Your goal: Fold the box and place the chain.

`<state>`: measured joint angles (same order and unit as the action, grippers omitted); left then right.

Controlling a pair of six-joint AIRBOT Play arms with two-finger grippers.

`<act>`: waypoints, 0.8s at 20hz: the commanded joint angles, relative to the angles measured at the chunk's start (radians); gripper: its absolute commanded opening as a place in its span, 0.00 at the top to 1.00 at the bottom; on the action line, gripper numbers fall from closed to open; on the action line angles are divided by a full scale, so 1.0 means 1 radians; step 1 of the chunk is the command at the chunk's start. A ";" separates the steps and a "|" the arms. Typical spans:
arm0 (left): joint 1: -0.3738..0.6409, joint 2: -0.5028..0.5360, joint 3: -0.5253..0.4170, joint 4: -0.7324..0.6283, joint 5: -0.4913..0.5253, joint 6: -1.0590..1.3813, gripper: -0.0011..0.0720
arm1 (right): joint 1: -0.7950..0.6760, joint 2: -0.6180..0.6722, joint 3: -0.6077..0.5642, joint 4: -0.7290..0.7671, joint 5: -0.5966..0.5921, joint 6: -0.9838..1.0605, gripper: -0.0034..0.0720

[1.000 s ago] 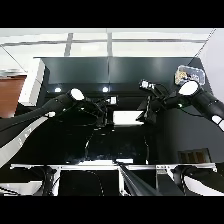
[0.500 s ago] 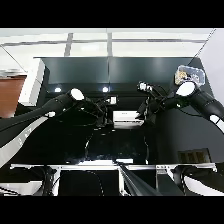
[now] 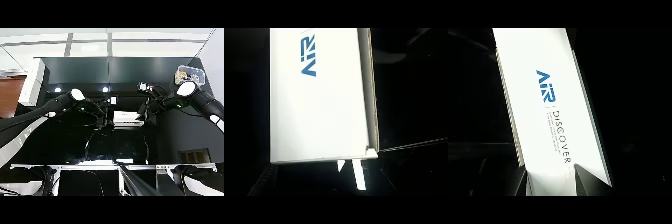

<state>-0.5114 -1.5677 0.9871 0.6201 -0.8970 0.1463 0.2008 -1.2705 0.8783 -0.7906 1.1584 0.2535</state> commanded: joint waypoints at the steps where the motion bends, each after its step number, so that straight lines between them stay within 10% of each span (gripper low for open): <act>1: 0.000 0.000 0.000 0.000 0.003 -0.001 0.26 | 0.001 -0.001 -0.001 -0.017 0.012 0.000 0.56; 16: 0.000 0.000 0.000 0.000 0.003 -0.001 0.26 | 0.001 -0.005 -0.001 -0.083 0.003 0.000 0.55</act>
<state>-0.5114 -1.5677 0.9871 0.6193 -0.8932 0.1448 0.2012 -1.2747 0.8780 -0.8543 1.1629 0.2527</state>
